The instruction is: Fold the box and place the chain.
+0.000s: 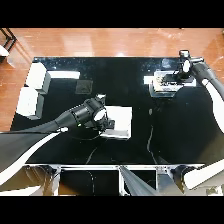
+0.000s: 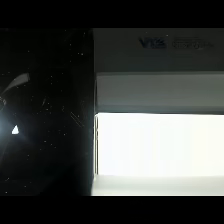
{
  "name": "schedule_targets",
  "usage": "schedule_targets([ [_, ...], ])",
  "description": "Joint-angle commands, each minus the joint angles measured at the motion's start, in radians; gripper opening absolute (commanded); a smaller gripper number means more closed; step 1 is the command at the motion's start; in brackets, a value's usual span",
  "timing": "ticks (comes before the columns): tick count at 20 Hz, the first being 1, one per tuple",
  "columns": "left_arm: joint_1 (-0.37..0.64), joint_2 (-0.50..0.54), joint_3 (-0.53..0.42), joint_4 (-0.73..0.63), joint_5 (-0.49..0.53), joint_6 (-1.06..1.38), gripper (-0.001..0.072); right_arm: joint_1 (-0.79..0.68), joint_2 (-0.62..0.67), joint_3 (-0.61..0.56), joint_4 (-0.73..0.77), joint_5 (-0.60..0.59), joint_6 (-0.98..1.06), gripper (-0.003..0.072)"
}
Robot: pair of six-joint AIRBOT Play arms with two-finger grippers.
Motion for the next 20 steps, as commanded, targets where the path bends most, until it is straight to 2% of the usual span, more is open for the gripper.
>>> schedule_targets([
  [1, 0.001, 0.0, 0.0, 0.001, 0.002, 0.0, 0.002, 0.0, 0.01, 0.059, 0.028, 0.092, -0.041, 0.002],
  [3, 0.001, 0.0, 0.0, 0.001, 0.004, 0.0, 0.002, 0.0, 0.042, 0.093, 0.029, 0.142, -0.08, 0.002],
  [9, 0.001, 0.0, 0.0, 0.005, 0.006, 0.0, 0.002, 0.0, 0.244, 0.097, 0.116, 0.164, -0.158, 0.002],
  [13, 0.001, 0.0, 0.0, 0.005, 0.006, 0.0, 0.002, 0.0, 0.403, 0.097, 0.184, 0.184, -0.195, 0.002],
  [20, 0.001, 0.0, 0.0, 0.005, 0.007, 0.0, 0.002, 0.003, 0.714, 0.091, 0.302, 0.32, -0.282, 0.002],
])
